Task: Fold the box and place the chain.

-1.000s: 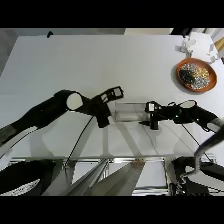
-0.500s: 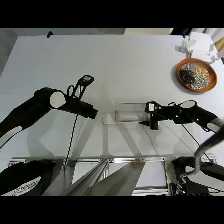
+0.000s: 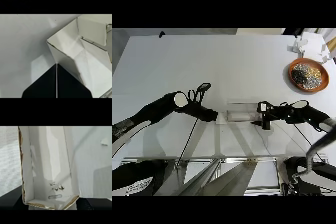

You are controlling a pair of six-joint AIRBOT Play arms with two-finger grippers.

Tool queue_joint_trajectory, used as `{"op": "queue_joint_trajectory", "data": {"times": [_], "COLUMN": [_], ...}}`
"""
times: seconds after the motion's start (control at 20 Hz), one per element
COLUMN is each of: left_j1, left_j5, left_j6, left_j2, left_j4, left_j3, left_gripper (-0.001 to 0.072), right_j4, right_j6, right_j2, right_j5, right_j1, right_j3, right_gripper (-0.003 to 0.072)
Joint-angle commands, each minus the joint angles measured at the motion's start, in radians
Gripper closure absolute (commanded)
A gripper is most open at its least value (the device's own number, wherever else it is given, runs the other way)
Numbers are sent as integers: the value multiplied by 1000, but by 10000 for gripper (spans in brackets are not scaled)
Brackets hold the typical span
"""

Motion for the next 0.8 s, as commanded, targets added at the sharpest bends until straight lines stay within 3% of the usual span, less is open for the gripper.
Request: {"op": "queue_joint_trajectory", "data": {"times": [0.0,0.25,0.6,0.75], "left_j1": [-6,-25,13,6], "left_j5": [3,-25,-45,2], "left_j6": [18,84,-84,-95], "left_j2": [-26,-26,31,23], "left_j4": [-29,-85,140,96], "left_j3": [-1,0,0,0], "left_gripper": [703,703,710,710], "right_j4": [0,0,0,0], "right_j6": [0,0,0,0], "right_j2": [0,0,0,0], "right_j5": [0,0,0,0], "right_j1": [0,0,0,0], "right_j3": [1,1,1,1], "right_gripper": [211,211,211,211]}}
